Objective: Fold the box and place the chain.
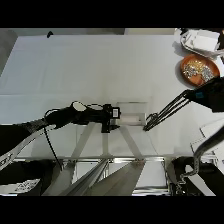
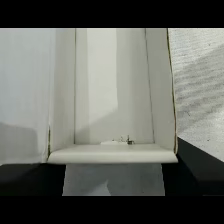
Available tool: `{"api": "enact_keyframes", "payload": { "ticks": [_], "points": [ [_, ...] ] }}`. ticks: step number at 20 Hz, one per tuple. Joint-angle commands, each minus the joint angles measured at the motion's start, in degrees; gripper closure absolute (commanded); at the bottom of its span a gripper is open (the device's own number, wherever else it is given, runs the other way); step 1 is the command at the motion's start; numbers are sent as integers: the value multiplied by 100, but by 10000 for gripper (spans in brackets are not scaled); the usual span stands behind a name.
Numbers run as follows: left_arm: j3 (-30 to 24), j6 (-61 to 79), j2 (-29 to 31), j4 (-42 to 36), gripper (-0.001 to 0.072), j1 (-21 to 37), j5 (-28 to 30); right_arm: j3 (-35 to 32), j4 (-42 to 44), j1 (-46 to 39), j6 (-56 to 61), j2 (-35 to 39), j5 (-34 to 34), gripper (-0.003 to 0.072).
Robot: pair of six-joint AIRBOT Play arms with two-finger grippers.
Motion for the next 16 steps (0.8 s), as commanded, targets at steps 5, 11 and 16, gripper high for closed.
{"api": "enact_keyframes", "payload": {
  "ticks": [5, 11, 16],
  "points": [
    [0, 0, 4, 2, 621, -2, 0, -1692, -28, 87, -85, 122, -1178, 675],
    [0, 0, 4, 2, 621, -2, 0, -2682, 190, 522, -361, 120, -1825, 675],
    [0, 0, 4, 2, 621, -2, 0, -3209, 192, 1438, -411, 59, -3008, 675]
  ]
}}
